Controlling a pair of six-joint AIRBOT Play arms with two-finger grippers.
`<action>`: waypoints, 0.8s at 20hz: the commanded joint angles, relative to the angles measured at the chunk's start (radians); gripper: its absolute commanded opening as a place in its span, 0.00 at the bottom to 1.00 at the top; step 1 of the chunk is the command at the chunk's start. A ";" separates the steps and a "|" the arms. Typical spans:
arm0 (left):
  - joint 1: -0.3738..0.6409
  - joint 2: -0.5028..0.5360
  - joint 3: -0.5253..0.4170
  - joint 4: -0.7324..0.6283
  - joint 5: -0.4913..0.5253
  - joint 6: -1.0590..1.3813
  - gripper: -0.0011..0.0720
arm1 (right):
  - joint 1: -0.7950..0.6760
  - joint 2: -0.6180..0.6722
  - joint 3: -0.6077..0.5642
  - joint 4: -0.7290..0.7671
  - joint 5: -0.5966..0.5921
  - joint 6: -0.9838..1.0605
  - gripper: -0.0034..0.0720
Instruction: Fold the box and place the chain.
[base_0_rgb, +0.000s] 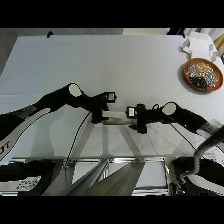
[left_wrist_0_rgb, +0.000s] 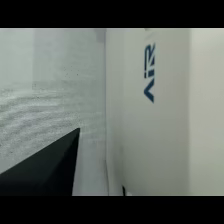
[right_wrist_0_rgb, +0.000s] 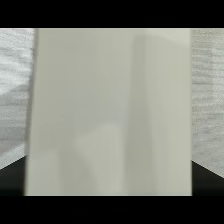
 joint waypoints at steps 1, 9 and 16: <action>0.001 0.034 0.001 0.062 -0.009 -0.053 0.72 | 0.000 0.000 0.000 0.002 0.000 0.002 0.57; 0.014 0.289 0.001 0.460 -0.202 -0.484 0.03 | 0.000 0.000 0.000 0.002 0.000 0.002 0.57; -0.113 0.367 0.000 0.167 -0.284 -0.346 0.02 | 0.000 0.000 0.000 0.002 0.000 0.002 0.57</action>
